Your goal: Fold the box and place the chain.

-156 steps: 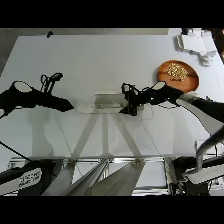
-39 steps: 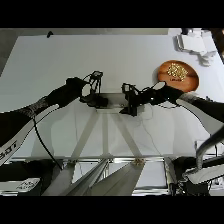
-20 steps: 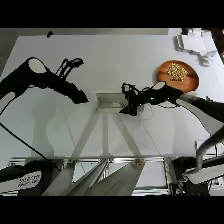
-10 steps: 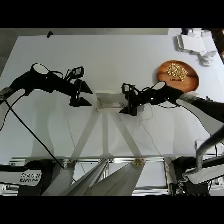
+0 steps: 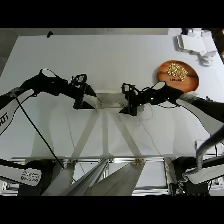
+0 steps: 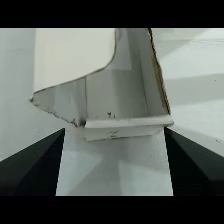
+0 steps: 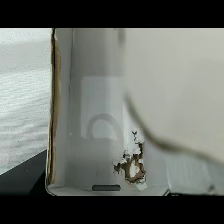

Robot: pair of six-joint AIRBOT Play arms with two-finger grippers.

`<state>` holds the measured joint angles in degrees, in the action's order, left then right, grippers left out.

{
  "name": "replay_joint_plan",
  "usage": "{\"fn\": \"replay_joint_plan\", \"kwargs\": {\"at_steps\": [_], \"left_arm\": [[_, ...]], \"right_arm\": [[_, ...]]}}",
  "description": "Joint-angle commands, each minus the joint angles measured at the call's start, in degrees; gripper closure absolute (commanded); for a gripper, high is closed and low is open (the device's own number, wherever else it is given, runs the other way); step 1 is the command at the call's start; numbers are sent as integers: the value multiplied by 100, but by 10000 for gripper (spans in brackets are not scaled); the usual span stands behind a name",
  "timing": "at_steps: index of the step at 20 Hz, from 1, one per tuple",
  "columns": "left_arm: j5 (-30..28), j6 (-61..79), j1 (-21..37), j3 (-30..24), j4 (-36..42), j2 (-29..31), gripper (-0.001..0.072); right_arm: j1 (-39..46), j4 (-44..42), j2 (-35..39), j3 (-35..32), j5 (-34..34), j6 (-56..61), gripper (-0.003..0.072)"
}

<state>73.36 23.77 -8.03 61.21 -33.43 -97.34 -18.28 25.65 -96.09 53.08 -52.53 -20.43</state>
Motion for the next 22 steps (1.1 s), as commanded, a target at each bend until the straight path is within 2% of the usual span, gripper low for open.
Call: {"fn": "replay_joint_plan", "kwargs": {"at_steps": [1,14,15,16,17,18,22], "left_arm": [[-46,66,-103,-4,48,-107,11],[-1093,26,-535,-15,166,-337,18],[-1104,24,-564,-15,149,-337,44],[-1064,26,-566,-15,144,-337,206],[-984,26,-564,-15,138,-337,398],[-898,26,-564,-15,122,-337,505],[-800,26,-564,-15,127,-337,502]], "right_arm": [[2,-2,2,4,0,2,330],[2,-2,2,4,0,2,330],[2,-2,2,7,0,2,330],[2,-2,2,4,0,2,330],[2,-2,2,4,0,2,330],[2,-2,2,4,0,2,330],[2,-2,2,7,0,2,330]]}}
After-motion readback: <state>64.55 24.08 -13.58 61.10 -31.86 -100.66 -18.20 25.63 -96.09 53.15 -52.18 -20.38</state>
